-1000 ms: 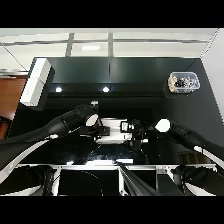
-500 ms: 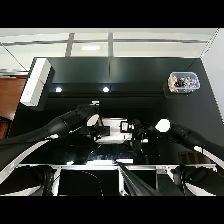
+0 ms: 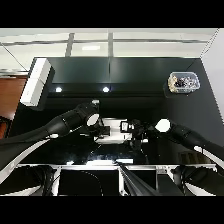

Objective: Fold the box and place the chain.

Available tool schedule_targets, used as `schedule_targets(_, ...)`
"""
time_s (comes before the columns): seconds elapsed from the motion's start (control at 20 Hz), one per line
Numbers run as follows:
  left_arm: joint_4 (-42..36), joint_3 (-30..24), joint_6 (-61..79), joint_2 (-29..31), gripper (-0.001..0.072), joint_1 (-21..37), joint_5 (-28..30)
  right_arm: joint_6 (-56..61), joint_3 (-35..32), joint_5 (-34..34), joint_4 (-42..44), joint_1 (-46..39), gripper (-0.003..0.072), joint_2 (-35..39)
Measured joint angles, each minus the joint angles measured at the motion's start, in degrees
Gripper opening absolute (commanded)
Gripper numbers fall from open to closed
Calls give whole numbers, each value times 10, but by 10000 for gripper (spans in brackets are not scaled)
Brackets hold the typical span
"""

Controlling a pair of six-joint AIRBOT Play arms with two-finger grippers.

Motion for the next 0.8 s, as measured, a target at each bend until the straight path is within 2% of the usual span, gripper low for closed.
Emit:
schedule_targets(0.05, 0, 0, -2, 0, 218, 0, -1, 0, 0, 0, 0, 0, 202, 0)
schedule_targets(0.8, 10, 1, -3, -2, 219, 0, -11, 0, 0, 0, 0, 0, 202, 0)
